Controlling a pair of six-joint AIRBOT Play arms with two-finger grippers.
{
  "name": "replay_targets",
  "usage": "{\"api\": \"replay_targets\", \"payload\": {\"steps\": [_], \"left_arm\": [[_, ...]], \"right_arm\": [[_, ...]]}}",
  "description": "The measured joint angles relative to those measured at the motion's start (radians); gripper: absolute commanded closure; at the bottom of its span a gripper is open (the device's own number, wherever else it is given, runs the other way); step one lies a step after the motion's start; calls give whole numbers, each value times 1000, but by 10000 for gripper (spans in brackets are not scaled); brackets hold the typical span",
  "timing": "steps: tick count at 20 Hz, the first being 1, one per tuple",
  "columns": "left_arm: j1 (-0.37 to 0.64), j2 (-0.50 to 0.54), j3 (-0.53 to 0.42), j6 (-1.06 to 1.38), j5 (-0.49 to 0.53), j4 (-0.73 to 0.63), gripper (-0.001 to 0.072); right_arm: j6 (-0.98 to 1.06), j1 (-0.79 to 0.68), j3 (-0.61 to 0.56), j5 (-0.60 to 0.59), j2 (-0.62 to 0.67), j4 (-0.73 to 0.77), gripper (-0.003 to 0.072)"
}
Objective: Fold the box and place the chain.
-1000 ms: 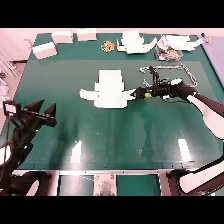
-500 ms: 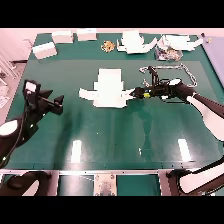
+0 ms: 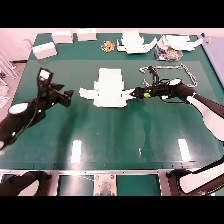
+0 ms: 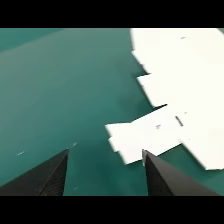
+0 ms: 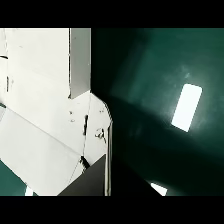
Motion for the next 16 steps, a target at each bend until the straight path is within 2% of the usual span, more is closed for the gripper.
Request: {"api": "replay_targets", "payload": {"steps": [5,10,12,15,16], "left_arm": [[26,-285,231,-49,-243,5,188],[135,-516,466,-234,-546,76,185],[171,-575,529,-306,-612,102,186],[209,-614,572,-378,-661,108,202],[212,-622,583,-406,-675,117,290]], "right_arm": [[-1,0,0,0,0,-4,685],[-7,0,0,0,0,-8,684],[-9,0,0,0,0,-13,684],[-10,0,0,0,0,-16,683],[-10,0,0,1,0,-18,684]]}}
